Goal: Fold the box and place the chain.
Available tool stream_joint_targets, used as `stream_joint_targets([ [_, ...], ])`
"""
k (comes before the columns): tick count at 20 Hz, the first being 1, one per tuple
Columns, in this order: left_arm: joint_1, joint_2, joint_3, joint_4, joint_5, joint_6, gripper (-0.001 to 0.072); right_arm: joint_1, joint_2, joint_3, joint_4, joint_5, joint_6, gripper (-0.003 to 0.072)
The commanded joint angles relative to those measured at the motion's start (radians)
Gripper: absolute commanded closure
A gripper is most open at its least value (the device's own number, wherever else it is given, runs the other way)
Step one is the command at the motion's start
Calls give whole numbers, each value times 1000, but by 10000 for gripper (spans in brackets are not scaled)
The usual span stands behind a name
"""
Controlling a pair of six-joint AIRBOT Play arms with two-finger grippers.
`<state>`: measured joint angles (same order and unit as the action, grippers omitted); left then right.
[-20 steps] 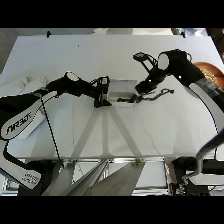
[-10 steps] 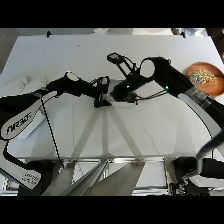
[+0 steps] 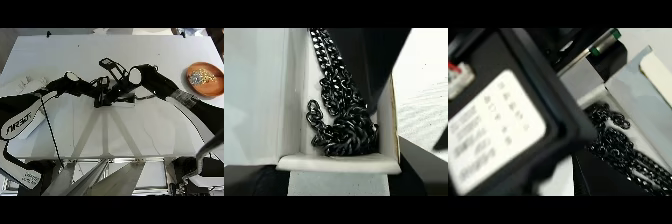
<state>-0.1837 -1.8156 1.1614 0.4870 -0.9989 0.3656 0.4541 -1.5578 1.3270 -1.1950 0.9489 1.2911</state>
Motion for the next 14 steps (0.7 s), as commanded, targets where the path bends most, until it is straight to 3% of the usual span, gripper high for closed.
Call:
stream_joint_targets([
  [1,1,1,0,0,0,0,209,-32,51,1,-66,41,9,435],
  [6,1,1,0,0,0,0,209,-201,126,1,-240,209,8,432],
  [10,1,1,0,0,0,0,209,-354,124,-27,-340,292,9,359],
  [11,1,1,0,0,0,0,209,-386,124,-45,-350,286,9,328],
  [13,1,1,0,0,0,0,209,-435,124,-93,-354,264,19,108],
  [14,1,1,0,0,0,0,209,-453,124,-122,-354,253,19,103],
])
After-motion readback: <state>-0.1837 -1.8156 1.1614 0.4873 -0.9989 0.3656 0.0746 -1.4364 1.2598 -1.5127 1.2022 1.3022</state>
